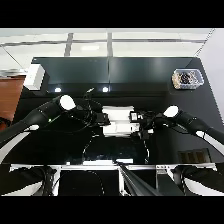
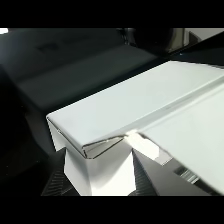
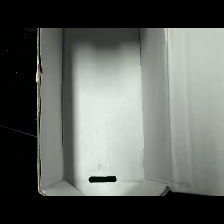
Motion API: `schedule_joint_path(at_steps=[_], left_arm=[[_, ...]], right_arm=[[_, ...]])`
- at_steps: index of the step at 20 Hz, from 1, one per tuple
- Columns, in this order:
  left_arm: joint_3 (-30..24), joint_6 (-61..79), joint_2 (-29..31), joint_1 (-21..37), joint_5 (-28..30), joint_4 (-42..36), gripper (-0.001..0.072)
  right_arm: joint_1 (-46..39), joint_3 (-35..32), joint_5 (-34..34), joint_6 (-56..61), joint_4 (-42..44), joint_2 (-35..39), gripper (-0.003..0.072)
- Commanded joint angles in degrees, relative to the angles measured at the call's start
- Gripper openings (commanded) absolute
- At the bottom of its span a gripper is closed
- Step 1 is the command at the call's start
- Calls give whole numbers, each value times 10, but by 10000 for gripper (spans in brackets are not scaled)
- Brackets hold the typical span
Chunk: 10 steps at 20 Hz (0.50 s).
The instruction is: Fold the box and place the chain.
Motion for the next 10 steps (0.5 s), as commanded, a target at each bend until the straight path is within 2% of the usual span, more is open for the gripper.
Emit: schedule_joint_path(at_steps=[1,3,4,6,10], left_arm=[[0,-27,0,-3,4,34,495],[0,-31,0,-3,4,35,497],[0,-32,0,-3,4,35,562],[0,-33,0,-3,3,35,634],[0,-33,0,-3,4,35,651]], right_arm=[[0,0,0,0,0,0,21],[0,0,0,0,0,0,21],[0,0,0,0,0,0,21],[0,0,0,0,0,0,21],[0,0,0,0,0,0,21]])
